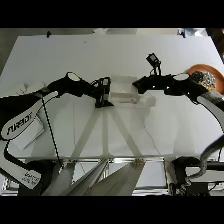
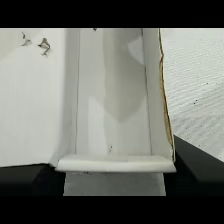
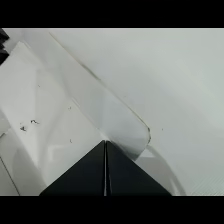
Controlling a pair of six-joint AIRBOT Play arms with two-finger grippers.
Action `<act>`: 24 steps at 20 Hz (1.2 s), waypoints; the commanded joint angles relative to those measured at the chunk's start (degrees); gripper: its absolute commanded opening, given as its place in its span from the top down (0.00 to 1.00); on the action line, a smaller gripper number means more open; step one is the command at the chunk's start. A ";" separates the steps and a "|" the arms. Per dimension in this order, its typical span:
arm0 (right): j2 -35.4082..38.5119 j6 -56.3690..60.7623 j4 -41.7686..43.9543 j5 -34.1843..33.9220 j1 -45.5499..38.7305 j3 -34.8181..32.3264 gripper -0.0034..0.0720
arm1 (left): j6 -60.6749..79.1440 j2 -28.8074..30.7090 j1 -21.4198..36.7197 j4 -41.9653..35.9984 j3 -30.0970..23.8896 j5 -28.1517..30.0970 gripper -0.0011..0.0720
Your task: Fold the box and place the chain.
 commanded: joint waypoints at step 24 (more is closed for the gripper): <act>11.52 -10.38 -39.30 15.26 0.04 0.24 0.50 | 0.07 -0.02 0.07 0.04 0.02 -0.09 0.69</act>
